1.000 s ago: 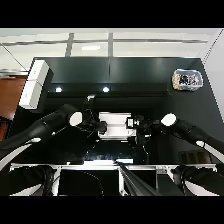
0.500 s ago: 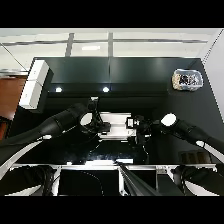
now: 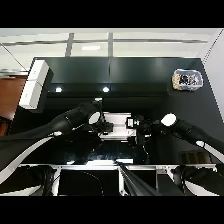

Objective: Fold the box and place the chain.

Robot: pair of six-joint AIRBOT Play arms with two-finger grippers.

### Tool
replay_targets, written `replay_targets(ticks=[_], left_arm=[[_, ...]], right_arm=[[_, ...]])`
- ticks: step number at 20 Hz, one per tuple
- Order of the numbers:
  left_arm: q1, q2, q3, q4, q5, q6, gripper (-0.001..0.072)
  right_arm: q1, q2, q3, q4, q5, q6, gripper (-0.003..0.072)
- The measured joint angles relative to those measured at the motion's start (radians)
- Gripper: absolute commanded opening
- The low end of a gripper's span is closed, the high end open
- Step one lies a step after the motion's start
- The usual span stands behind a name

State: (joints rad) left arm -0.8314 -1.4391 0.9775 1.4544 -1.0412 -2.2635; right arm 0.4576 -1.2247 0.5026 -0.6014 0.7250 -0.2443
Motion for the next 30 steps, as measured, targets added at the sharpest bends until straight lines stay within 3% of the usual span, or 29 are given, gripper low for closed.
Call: replay_targets(ticks=[3, 13, 14, 15, 20, 21, 23, 30], left_arm=[[-0.007, -0.007, 0.007, 0.005, -0.015, -0.013, 0.0287], [-0.023, -0.011, 0.014, 0.015, -0.018, -0.034, 0.0218], [-0.023, -0.011, 0.016, 0.018, -0.022, -0.04, 0.0085], [-0.023, -0.011, 0.019, 0.023, -0.032, -0.041, 0.0031], [-0.023, -0.014, 0.037, 0.034, -0.037, -0.048, 0.0032], [-0.023, -0.014, 0.039, 0.034, -0.04, -0.049, 0.006], [-0.023, -0.016, 0.042, 0.026, -0.032, -0.047, 0.0342], [-0.023, -0.023, 0.048, 0.033, -0.041, -0.048, 0.0362]], right_arm=[[0.0, 0.0, 0.0, 0.0, 0.0, 0.0, 0.0478], [0.0, 0.0, 0.0, 0.0, 0.0, 0.0, 0.0478], [0.0, 0.0, 0.0, 0.0, 0.0, 0.0, 0.0479], [0.0, 0.0, 0.0, 0.0, 0.0, 0.0, 0.0478], [0.0, 0.0, 0.0, 0.001, -0.001, 0.002, 0.0479], [0.0, 0.0, 0.0, 0.001, -0.001, 0.002, 0.0479], [0.0, 0.0, 0.0, 0.001, -0.001, 0.001, 0.0479], [0.0, 0.0, 0.0, 0.0, -0.001, 0.0, 0.0479]])
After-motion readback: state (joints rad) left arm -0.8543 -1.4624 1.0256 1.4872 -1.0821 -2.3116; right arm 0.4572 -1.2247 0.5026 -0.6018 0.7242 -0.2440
